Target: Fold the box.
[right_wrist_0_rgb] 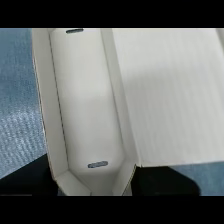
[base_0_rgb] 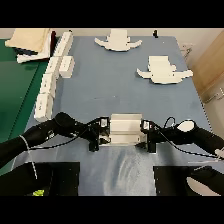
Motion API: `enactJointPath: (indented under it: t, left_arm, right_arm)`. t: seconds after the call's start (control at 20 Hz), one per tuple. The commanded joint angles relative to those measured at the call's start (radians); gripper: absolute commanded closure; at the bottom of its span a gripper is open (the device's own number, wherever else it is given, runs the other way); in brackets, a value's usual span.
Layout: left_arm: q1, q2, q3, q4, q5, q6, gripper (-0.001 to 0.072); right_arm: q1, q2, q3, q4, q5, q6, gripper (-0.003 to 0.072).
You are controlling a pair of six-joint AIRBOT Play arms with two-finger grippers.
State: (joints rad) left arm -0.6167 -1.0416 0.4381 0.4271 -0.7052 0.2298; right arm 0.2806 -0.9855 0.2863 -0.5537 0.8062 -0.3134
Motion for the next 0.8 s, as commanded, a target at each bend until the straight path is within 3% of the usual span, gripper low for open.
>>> enactJointPath:
  t: [0.0, 0.35, 0.4, 0.45, 0.5, 0.75]
  left_arm:
    - [-0.041, -0.024, 0.014, -0.05, 0.072, 0.047, 0.0565]
    - [-0.079, -0.046, 0.016, -0.125, 0.094, 0.095, 0.056]
    - [-0.083, -0.046, 0.016, -0.125, 0.091, 0.095, 0.0477]
    - [-0.086, -0.047, 0.016, -0.125, 0.086, 0.095, 0.0172]
    - [-0.087, -0.048, 0.016, -0.128, 0.085, 0.092, 0.004]
    - [-0.086, -0.047, 0.016, -0.12, 0.109, 0.005, 0.004]
  right_arm:
    - [0.001, 0.0, -0.001, 0.0, 0.0, 0.0, 0.0184]
    - [0.001, 0.0, -0.001, 0.0, 0.0, 0.0, 0.0185]
    - [0.001, 0.0, -0.001, 0.0, 0.0, 0.0, 0.0184]
    - [0.001, 0.0, -0.001, 0.0, 0.0, 0.0, 0.0184]
    - [0.001, 0.0, -0.001, 0.0, 0.0, 0.0, 0.0185]
    - [0.001, 0.0, -0.001, 0.0, 0.0, 0.0, 0.0185]
